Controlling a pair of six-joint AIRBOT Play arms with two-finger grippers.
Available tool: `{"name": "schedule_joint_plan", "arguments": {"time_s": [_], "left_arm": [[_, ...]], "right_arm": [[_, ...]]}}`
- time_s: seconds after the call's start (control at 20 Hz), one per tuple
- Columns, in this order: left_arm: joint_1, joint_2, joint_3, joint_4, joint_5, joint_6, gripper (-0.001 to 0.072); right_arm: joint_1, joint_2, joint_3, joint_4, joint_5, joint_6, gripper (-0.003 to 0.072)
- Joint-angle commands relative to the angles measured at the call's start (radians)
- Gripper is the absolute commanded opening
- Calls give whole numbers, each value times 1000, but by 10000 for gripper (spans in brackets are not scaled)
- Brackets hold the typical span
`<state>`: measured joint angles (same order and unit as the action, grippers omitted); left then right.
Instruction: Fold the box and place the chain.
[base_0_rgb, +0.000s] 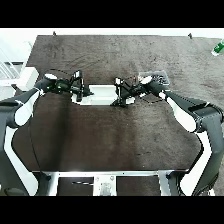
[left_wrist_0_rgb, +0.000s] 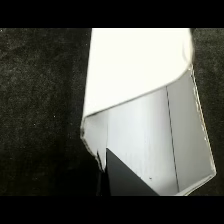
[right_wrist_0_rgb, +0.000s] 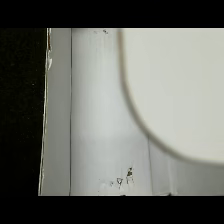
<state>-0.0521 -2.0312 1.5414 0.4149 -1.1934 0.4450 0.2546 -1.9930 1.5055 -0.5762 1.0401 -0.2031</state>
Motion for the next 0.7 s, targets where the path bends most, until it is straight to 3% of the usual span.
{"name": "schedule_joint_plan", "arguments": {"time_s": [0.0,0.45,0.55,0.6,0.65], "left_arm": [[0,0,0,0,0,1,20],[0,0,1,-3,0,6,23],[2,2,5,-3,-21,8,343],[2,4,5,-2,-19,9,287],[4,7,5,-2,-20,8,291]], "right_arm": [[0,0,1,0,0,0,589],[0,0,1,0,0,0,589],[0,0,1,0,0,0,589],[0,0,1,0,0,0,589],[0,0,1,0,0,0,589]]}}
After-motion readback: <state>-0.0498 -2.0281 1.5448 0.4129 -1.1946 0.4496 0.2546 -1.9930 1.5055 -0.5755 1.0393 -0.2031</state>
